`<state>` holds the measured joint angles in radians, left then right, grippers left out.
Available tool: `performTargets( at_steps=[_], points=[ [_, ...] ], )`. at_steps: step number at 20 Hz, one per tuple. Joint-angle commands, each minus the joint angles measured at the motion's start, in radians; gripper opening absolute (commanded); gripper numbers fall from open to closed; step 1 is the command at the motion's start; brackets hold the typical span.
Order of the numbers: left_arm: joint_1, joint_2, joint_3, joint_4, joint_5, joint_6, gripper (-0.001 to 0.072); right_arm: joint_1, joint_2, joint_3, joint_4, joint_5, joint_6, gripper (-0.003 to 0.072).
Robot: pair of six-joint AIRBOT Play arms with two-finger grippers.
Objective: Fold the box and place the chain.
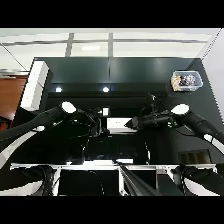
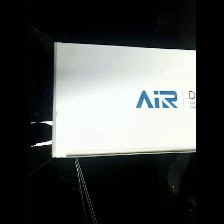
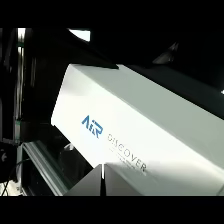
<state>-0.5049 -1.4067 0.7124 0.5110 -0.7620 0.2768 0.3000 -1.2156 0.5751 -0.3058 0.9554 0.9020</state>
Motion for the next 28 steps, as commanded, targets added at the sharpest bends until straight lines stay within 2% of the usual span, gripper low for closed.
performTargets(
  at_steps=[1,10,12,15,16,17,18,20,22,24,26,28],
  points=[
    [0.0,0.0,0.0,0.0,0.0,0.0,0.0409,0.008,-0.015,-0.003,-0.062,-0.048,0.034,0.0013],
    [0.0,0.0,0.0,0.0,0.0,0.0,0.0409,0.008,-0.015,-0.002,-0.063,-0.049,0.034,0.0013],
    [0.0,0.0,0.0,0.0,0.0,0.0,0.0409,0.004,-0.013,0.026,-0.063,0.006,0.034,0.0013],
    [0.002,0.0,0.0,0.0,0.003,0.0,0.0411,-0.047,0.02,0.135,-0.066,0.186,0.034,0.0014],
    [0.002,0.003,0.001,0.002,0.003,0.0,0.0447,-0.084,0.047,0.174,-0.066,0.243,0.034,0.0014],
    [0.002,0.012,0.001,0.009,0.003,0.0,0.0609,-0.125,0.079,0.203,-0.067,0.286,0.034,0.0013],
    [0.002,0.026,0.001,0.009,0.003,-0.002,0.072,-0.174,0.116,0.222,-0.071,0.319,0.034,0.0013],
    [0.002,0.069,0.001,0.045,0.001,-0.082,0.072,-0.296,0.204,0.232,-0.114,0.37,0.051,0.0013],
    [0.002,0.134,0.001,0.148,-0.018,-0.203,0.072,-0.423,0.287,0.231,-0.267,0.431,0.089,0.0014],
    [0.001,0.206,0.002,0.187,-0.091,-0.26,0.072,-0.518,0.339,0.23,-0.413,0.46,0.117,0.0014],
    [-0.016,0.234,0.029,0.18,-0.131,-0.313,0.0716,-0.574,0.353,0.229,-0.455,0.452,0.123,0.0013],
    [-0.063,0.209,0.095,0.18,-0.129,-0.389,0.0715,-0.582,0.352,0.227,-0.454,0.396,0.124,0.0013]
  ],
)
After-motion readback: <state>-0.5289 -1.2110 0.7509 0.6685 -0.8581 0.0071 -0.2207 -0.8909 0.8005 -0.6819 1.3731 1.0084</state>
